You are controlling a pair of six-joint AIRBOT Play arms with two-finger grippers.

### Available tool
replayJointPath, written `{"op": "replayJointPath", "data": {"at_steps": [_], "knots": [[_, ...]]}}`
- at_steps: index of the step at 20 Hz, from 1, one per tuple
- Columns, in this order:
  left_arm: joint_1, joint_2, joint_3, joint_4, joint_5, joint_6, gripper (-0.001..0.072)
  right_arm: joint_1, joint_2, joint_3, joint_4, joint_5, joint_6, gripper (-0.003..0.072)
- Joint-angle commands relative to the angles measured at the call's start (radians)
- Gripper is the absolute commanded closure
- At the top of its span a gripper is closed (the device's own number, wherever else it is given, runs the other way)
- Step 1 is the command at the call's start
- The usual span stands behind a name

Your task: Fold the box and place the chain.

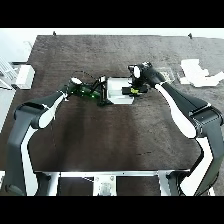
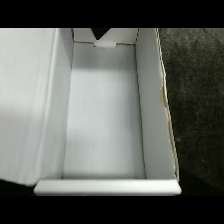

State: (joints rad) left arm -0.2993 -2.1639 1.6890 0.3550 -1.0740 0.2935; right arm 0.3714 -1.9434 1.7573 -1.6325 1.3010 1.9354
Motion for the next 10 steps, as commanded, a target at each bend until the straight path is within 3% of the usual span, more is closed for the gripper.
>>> {"op": "replayJointPath", "data": {"at_steps": [1, 4, 5, 6, 7, 10], "knots": [[0.001, 0.001, 0.0, 0.001, 0.0, 0.003, 0.0179, 0.007, -0.005, 0.001, -0.002, -0.003, 0.002, 0.0664], [0.001, 0.001, 0.0, 0.001, 0.0, 0.003, 0.0179, 0.007, -0.005, 0.001, -0.003, -0.022, 0.002, 0.0667], [0.001, 0.001, 0.0, 0.001, 0.0, 0.003, 0.0179, 0.007, -0.003, 0.001, -0.002, -0.025, 0.002, 0.0554], [0.001, 0.001, 0.0, 0.001, 0.001, 0.003, 0.0179, 0.007, 0.0, 0.001, 0.0, -0.025, 0.002, 0.0307], [0.001, 0.001, 0.0, 0.001, 0.001, 0.003, 0.0179, 0.007, 0.004, 0.004, -0.001, -0.025, 0.002, 0.0176], [0.001, 0.001, 0.0, 0.001, 0.005, 0.003, 0.0179, 0.007, 0.03, 0.029, 0.001, -0.024, -0.002, 0.0176]]}}
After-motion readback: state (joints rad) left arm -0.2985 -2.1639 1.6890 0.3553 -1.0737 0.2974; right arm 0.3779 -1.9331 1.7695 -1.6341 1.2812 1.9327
